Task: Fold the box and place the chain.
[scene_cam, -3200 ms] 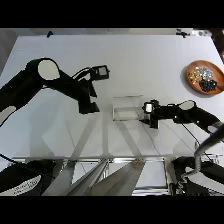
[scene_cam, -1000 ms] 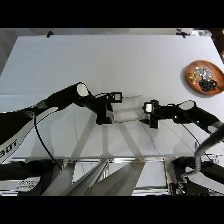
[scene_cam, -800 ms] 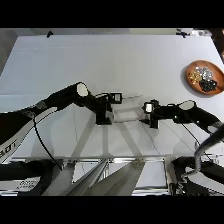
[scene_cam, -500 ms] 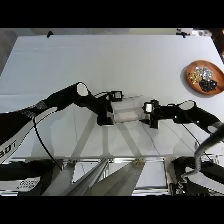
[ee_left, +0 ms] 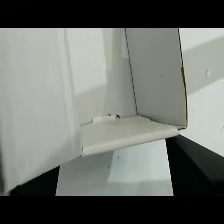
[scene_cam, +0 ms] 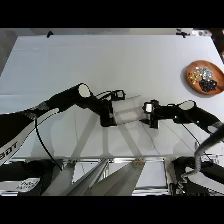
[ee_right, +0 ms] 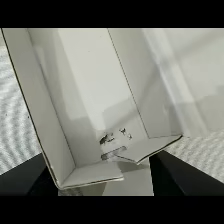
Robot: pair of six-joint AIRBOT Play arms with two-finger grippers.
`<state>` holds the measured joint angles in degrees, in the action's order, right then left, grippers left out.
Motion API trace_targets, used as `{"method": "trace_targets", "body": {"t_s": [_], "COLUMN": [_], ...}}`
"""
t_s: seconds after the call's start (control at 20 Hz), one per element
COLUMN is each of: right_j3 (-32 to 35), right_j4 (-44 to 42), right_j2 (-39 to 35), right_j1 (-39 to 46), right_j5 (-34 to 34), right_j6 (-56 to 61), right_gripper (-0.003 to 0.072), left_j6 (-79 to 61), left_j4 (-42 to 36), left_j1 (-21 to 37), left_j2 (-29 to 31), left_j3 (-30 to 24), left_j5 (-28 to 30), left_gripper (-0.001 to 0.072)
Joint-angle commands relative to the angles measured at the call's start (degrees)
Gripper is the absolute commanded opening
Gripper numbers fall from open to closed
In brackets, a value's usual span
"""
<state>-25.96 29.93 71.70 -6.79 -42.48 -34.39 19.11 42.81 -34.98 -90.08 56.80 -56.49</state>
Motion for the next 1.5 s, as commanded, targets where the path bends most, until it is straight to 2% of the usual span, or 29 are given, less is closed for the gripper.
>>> {"method": "trace_targets", "body": {"t_s": [0.0,0.2,0.4,0.45,0.5,0.55,0.65,0.75,0.95,1.45], "right_j3": [0.0,0.0,0.0,0.0,0.0,0.0,0.0,0.0,0.0,0.0], "right_j4": [0.0,0.0,0.0,0.0,0.0,0.0,0.0,0.0,0.0,0.0], "right_j2": [0.02,0.02,0.02,0.0,0.02,0.02,0.02,0.02,0.02,0.02], "right_j1": [0.0,0.0,0.0,0.0,0.0,0.0,0.0,0.0,0.0,0.0], "right_j5": [-0.02,0.0,-0.02,0.0,0.0,-0.02,-0.02,-0.02,-0.02,-0.02], "right_j6": [0.0,0.0,0.0,0.0,0.0,0.0,0.0,0.0,0.0,0.0], "right_gripper": [0.0567,0.0567,0.0567,0.0567,0.0567,0.0567,0.0567,0.0567,0.0567,0.0567], "left_j6": [0.96,2.38,2.34,2.34,2.34,2.32,0.79,-2.4,-2.45,-11.91], "left_j4": [-3.54,-3.34,-0.83,0.68,2.1,3.02,3.48,3.48,3.1,6.45], "left_j1": [-0.07,-0.07,-0.07,-0.04,-0.04,-0.04,-0.04,-0.04,-0.04,2.32], "left_j2": [0.02,0.02,0.02,0.02,0.02,0.02,0.02,0.02,0.02,0.04], "left_j3": [0.0,0.0,0.0,0.0,0.0,0.0,0.0,0.0,0.0,0.0], "left_j5": [1.46,6.97,8.33,8.33,8.28,8.28,8.35,8.48,8.63,13.88], "left_gripper": [0.0715,0.0708,0.0688,0.0676,0.0604,0.0597,0.0602,0.0702,0.0711,0.0713]}}
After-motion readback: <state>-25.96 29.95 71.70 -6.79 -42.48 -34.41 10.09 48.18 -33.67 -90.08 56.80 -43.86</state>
